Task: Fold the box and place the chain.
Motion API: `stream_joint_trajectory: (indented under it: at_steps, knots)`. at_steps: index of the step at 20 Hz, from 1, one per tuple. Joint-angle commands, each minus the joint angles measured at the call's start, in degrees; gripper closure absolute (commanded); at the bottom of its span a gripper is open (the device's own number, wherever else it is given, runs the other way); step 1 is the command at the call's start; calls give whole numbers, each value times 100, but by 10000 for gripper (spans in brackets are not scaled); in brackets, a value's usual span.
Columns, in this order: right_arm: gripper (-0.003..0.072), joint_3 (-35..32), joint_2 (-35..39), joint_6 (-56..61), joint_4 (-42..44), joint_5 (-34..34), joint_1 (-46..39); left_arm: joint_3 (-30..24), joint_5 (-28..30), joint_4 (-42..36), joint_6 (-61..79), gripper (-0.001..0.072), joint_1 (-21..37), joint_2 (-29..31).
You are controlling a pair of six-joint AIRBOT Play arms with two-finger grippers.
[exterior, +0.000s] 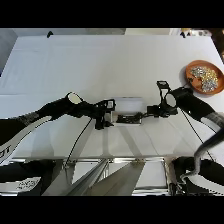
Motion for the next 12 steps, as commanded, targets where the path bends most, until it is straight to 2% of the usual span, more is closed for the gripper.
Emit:
stream_joint_trajectory:
  at_steps: [1, 9, 10, 12]
  knots:
    - [486, 7, 199, -9, 22, 22, 7, 2, 2, 4, 2, 376, 0, 2]
    - [491, 7, -20, 157, 260, -157, 9, 2, 2, 2, 2, 376, 0, 2]
    - [528, 7, -109, 157, 319, -140, 9, 2, 2, 2, 2, 376, 0, 2]
    - [528, 7, -219, 157, 396, -122, 9, 2, 2, 2, 2, 376, 0, 2]
